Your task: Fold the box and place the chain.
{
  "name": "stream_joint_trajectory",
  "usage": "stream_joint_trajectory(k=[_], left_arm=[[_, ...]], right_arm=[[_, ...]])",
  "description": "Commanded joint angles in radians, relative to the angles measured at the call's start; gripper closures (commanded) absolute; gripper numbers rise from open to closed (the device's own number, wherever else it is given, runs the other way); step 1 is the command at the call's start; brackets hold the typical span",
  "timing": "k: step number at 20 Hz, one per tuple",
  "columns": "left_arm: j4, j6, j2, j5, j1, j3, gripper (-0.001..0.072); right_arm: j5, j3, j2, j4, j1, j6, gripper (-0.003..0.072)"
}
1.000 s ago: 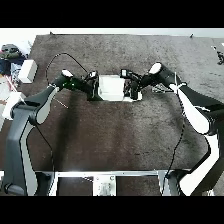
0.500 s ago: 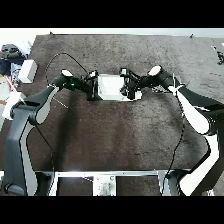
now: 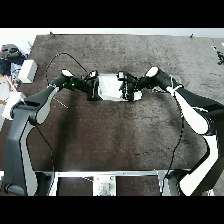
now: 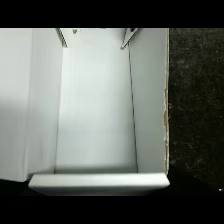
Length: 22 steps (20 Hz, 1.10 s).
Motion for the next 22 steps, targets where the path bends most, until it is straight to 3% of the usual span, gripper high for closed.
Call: stream_joint_trajectory(k=[1,2,3,5,6,7,16,19,22], left_arm=[[0.0,-0.001,-0.001,-0.002,0.0,0.0,0.0223],[0.0,-0.001,-0.001,-0.002,0.001,0.0,0.0223],[0.0,-0.001,-0.001,-0.002,0.001,0.0,0.0223],[0.0,-0.001,-0.001,-0.001,0.0,0.0,0.0223],[0.0,-0.001,-0.001,-0.001,0.001,0.0,0.0223],[0.0,-0.001,-0.001,-0.001,0.0,0.0,0.0223],[0.0,0.0,-0.001,-0.001,0.0,0.0,0.0223],[0.0,0.0,-0.001,-0.001,0.0,0.0,0.0223],[0.0,0.0,-0.001,-0.001,0.001,0.0,0.0223]], right_arm=[[-0.002,0.0,0.0,-0.021,0.0,-0.003,0.0099],[-0.001,0.0,0.001,-0.022,0.0,0.007,0.0302],[0.002,0.0,0.004,-0.024,-0.002,0.021,0.0415],[0.004,0.001,0.019,-0.053,-0.008,0.108,0.0458],[0.016,0.001,0.032,-0.095,-0.013,0.158,0.0617],[0.029,0.001,0.047,-0.133,-0.02,0.214,0.0659],[0.3,-0.002,0.175,-0.149,-0.207,0.989,0.066],[0.29,-0.058,0.175,-0.125,-0.287,1.105,0.0661],[0.196,-0.145,0.175,-0.083,-0.325,1.135,0.0678]])
